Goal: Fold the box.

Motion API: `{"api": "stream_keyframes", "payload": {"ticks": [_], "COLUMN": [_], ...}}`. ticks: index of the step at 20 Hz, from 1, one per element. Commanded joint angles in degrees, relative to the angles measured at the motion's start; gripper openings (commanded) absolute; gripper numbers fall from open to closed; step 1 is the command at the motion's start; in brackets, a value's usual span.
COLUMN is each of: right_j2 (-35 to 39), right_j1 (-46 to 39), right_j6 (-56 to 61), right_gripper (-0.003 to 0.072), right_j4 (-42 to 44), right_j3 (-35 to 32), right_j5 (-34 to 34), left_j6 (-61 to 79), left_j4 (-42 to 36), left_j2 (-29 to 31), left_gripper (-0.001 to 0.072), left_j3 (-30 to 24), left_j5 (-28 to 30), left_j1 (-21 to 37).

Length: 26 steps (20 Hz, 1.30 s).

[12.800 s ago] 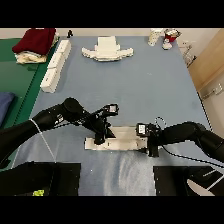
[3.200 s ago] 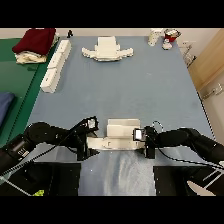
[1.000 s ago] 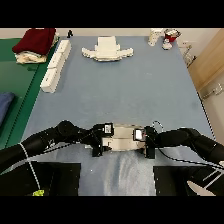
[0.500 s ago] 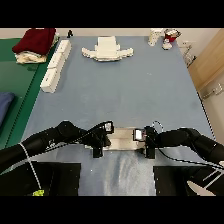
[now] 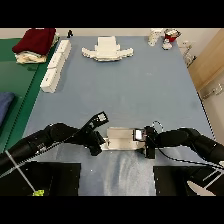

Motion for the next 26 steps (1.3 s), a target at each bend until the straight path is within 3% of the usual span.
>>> {"api": "stream_keyframes", "payload": {"ticks": [1,3,6,11,13,17,22,26], "right_j2": [0.0,0.02,0.02,0.02,0.02,0.02,0.02,0.02], "right_j1": [0.0,0.0,0.0,-0.02,-0.02,0.0,-0.02,-0.02], "right_j6": [0.02,0.02,0.02,0.02,0.02,0.02,0.02,0.02], "right_gripper": [0.0509,0.0509,0.0509,0.0509,0.0509,0.0509,0.0509,0.0509], "right_j4": [0.0,0.0,0.0,0.0,0.0,0.0,0.0,0.0], "right_j3": [0.04,0.04,0.04,0.04,0.04,0.04,0.04,0.04], "right_j5": [0.0,0.0,0.0,0.0,0.0,0.0,0.0,0.0], "left_j6": [-22.8,-38.05,-54.4,-54.9,-51.63,-45.11,-46.14,-45.99], "left_j4": [11.17,17.09,22.56,24.7,22.75,11.13,7.39,1.79], "left_j2": [7.8,11.41,15.39,14.64,12.17,6.56,-0.9,-2.21], "left_gripper": [0.0013,0.0013,0.0013,0.0013,0.0013,0.0013,0.0013,0.0013], "left_j3": [0.2,0.2,0.28,0.24,0.24,-0.87,-2.91,-1.97], "left_j5": [-1.68,-3.65,-7.63,-23.32,-26.56,-23.69,-14.19,-7.69], "left_j1": [0.09,2.03,9.99,29.44,32.79,28.81,16.46,10.1]}}
